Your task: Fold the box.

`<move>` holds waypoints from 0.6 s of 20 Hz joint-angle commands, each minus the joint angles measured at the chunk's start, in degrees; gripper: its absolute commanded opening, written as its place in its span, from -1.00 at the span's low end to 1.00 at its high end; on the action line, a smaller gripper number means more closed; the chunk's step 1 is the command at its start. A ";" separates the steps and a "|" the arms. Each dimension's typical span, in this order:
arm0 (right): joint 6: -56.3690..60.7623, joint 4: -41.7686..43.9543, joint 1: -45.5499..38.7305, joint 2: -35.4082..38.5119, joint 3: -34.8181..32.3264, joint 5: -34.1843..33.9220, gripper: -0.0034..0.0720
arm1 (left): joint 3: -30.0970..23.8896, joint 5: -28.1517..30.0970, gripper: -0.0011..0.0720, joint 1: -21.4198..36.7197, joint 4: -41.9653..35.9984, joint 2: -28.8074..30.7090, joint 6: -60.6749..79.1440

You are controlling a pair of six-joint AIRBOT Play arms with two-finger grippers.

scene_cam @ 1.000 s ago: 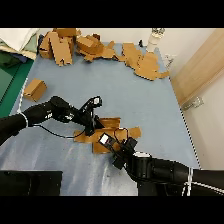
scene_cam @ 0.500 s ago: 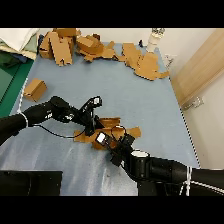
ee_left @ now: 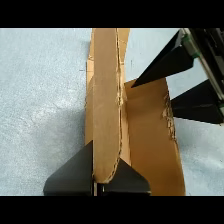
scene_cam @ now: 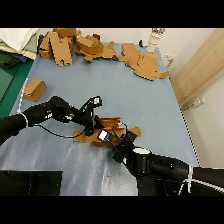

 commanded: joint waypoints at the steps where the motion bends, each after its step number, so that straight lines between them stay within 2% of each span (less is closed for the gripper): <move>1: -7.98 3.89 -5.09 3.04 -2.38 10.36 0.31 | 0.00 0.02 -0.93 -0.04 0.00 -0.02 -0.02; 3: -10.93 7.65 -9.27 5.68 -3.43 10.93 0.31 | 0.00 0.02 -0.93 -0.04 0.00 -0.02 0.00; 5: -21.73 14.45 -13.29 8.76 -3.96 12.07 0.31 | 0.00 0.02 -0.93 -0.04 -0.02 -0.02 0.00; 7: -37.29 26.18 -17.75 10.91 -3.98 13.79 0.31 | 0.00 -0.02 -0.93 -0.04 -0.02 -0.02 -0.02; 10: -65.70 49.03 -25.40 11.15 -3.98 12.48 0.31 | 0.00 -0.02 -0.93 -0.04 -0.20 -0.02 -0.02; 12: -75.60 55.87 -29.88 10.69 -3.91 10.32 0.31 | 0.00 -0.02 -0.93 -0.04 -0.20 -0.02 -0.02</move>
